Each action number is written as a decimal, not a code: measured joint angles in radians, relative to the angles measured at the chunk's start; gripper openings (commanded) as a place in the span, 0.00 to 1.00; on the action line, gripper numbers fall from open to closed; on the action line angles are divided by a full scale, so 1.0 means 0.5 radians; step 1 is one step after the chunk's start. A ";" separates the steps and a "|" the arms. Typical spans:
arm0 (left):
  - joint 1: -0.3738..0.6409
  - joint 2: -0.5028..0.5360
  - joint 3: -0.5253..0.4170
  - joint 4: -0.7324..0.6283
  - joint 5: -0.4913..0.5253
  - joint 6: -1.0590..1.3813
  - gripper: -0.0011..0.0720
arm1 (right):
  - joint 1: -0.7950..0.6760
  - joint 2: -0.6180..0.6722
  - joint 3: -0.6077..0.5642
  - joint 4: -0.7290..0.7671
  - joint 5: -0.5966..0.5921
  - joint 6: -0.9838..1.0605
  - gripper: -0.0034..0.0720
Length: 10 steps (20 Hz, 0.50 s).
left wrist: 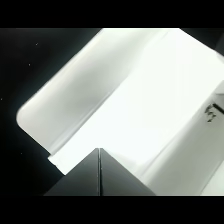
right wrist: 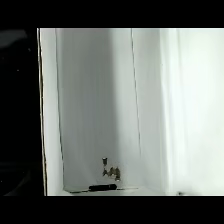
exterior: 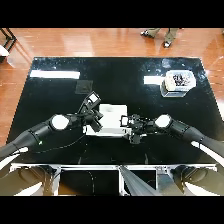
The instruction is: Fold the box and place the chain.
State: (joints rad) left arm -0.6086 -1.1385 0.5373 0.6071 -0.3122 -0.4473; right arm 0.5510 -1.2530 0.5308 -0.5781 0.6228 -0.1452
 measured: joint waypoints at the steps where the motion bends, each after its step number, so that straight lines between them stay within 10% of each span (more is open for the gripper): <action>1: -0.002 -0.008 0.001 0.000 0.010 0.001 0.04 | 0.000 0.000 0.000 0.000 0.000 0.000 0.45; 10: 0.189 0.284 0.001 0.253 -0.266 0.001 0.04 | 0.000 0.000 0.000 0.000 0.000 0.000 0.45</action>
State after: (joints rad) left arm -0.5140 -0.9966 0.5377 0.7338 -0.4454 -0.4469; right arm 0.5510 -1.2530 0.5308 -0.5781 0.6228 -0.1452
